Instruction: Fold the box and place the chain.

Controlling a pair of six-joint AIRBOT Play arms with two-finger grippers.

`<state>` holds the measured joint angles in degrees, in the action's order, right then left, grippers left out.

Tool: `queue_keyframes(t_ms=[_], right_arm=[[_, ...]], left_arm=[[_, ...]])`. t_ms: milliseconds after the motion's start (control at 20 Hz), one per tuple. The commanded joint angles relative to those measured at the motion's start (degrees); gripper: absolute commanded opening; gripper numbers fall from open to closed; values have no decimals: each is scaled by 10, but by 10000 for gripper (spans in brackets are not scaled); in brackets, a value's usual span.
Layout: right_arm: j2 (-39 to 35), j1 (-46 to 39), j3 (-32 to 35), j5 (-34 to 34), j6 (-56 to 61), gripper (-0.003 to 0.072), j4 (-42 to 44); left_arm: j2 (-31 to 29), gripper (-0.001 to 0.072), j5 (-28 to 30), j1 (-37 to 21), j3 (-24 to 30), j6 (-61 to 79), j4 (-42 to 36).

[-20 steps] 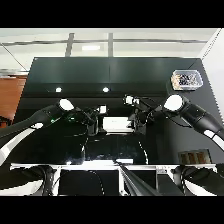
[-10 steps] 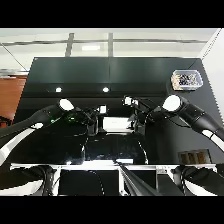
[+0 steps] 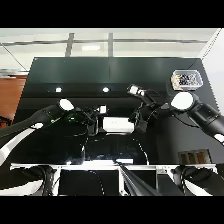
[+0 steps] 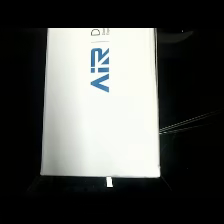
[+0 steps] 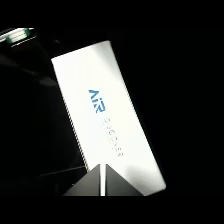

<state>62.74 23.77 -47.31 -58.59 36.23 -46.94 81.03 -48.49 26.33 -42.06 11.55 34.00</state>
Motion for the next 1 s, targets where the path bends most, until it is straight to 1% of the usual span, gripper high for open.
queue_keyframes(t_ms=[0,50,150,250,350,500,600,750,950], right_arm=[[-14,-19,36,12,165,14,44],[-13,-27,59,24,168,10,111],[-3,-38,101,23,156,6,259],[10,-37,119,23,157,7,320],[27,-37,122,28,174,8,319],[48,-37,122,69,177,9,315],[62,-37,122,96,181,9,292],[77,-37,122,98,205,9,252],[78,-37,125,100,227,14,208]], left_arm=[[0,347,0,0,0,0,0],[0,347,0,0,0,0,0],[0,347,1,0,0,0,0],[0,347,1,0,0,0,0],[0,347,1,0,0,0,0],[0,347,1,0,0,0,0],[0,347,1,0,0,0,0],[0,347,1,0,0,0,0],[0,353,5,0,0,0,0]])
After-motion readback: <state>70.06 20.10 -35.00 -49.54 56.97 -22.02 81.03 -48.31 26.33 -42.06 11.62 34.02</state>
